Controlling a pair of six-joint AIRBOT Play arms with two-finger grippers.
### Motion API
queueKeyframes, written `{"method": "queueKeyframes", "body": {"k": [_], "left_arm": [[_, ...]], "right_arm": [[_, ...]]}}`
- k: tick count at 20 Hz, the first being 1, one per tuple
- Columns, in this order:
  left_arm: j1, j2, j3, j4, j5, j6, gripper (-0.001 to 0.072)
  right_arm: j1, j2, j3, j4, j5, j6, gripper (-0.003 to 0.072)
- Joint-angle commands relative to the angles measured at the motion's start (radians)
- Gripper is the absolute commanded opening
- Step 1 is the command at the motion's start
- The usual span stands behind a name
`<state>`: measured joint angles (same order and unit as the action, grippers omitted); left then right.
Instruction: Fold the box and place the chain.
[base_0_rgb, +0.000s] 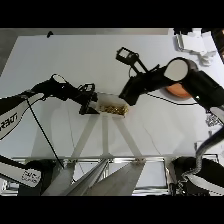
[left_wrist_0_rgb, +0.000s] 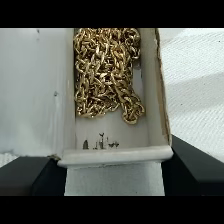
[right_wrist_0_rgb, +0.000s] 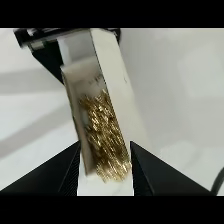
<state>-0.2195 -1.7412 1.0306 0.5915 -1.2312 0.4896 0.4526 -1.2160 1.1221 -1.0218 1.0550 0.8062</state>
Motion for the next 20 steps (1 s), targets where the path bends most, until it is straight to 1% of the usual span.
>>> {"method": "queueKeyframes", "body": {"k": [1, 2, 4, 6, 7, 8, 9, 10, 12, 14, 15, 17, 20], "left_arm": [[0.0, 0.0, 0.0, 0.0, 0.0, 0.0, 0.0159], [0.0, 0.0, 0.0, 0.0, 0.0, 0.0, 0.0159], [0.0, 0.0, 0.0, 0.0, 0.0, 0.0, 0.0159], [0.0, 0.0, 0.0, 0.0, 0.0, 0.0, 0.0159], [0.0, 0.0, 0.0, 0.0, 0.0, 0.0, 0.0159], [0.0, 0.0, 0.0, 0.0, 0.0, 0.0, 0.0159], [0.0, 0.0, 0.0, 0.0, 0.0, 0.0, 0.0159], [0.0, 0.0, 0.0, 0.0, 0.0, 0.0, 0.0159], [0.0, 0.0, 0.0, 0.0, 0.0, 0.0, 0.0159], [0.0, 0.0, 0.0, 0.0, 0.0, 0.0, 0.0159], [0.0, 0.0, 0.0, 0.0, 0.0, 0.0, 0.0159], [0.0, 0.0, 0.0, 0.0, 0.0, 0.0, 0.0159], [0.0, 0.0, 0.0, 0.0, 0.0, 0.0, 0.0159]], "right_arm": [[-0.1, 0.061, -0.135, -0.018, 0.028, -0.203, 0.0341], [-0.125, 0.058, -0.174, -0.018, 0.025, -0.23, 0.0341], [-0.175, 0.057, -0.247, -0.01, -0.031, -0.285, 0.0342], [-0.216, 0.051, -0.309, 0.039, -0.102, -0.424, 0.0345], [-0.226, 0.039, -0.329, 0.076, -0.118, -0.536, 0.0353], [-0.229, 0.022, -0.339, 0.12, -0.127, -0.652, 0.0401], [-0.228, -0.002, -0.344, 0.175, -0.135, -0.777, 0.0424], [-0.229, -0.032, -0.346, 0.24, -0.137, -0.882, 0.0424], [-0.227, -0.093, -0.346, 0.369, -0.136, -1.012, 0.0424], [-0.211, -0.144, -0.346, 0.491, -0.128, -1.106, 0.0425], [-0.196, -0.163, -0.346, 0.516, -0.124, -1.149, 0.0425], [-0.167, -0.188, -0.346, 0.505, -0.125, -1.21, 0.0424], [-0.154, -0.199, -0.346, 0.506, -0.13, -1.216, 0.0416]]}}
